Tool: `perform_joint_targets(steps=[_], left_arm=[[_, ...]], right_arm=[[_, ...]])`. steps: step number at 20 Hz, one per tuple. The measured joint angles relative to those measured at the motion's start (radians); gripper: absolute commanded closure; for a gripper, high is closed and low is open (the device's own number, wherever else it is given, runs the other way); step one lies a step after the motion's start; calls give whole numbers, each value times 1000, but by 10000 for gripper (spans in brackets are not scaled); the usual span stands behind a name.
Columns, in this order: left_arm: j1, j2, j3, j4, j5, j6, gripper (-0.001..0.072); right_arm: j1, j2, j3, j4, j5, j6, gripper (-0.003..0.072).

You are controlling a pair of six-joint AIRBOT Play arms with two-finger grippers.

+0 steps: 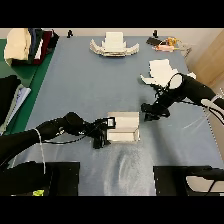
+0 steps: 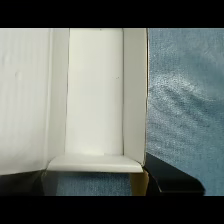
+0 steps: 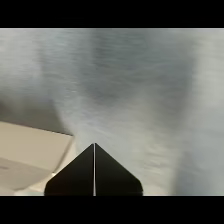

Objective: Fold the box.

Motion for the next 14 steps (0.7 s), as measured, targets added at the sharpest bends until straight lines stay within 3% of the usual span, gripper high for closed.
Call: perform_joint_targets(steps=[3,6,10,14], left_arm=[[0,0,0,0,0,0,299],[0,0,0,1,0,2,299],[0,0,0,0,0,2,298],[0,0,0,0,0,2,299]], right_arm=[[-61,-100,0,272,75,-179,683],[-72,-146,0,435,164,-303,682],[-39,-130,0,408,218,-375,682],[17,-64,-6,323,179,-431,682]])
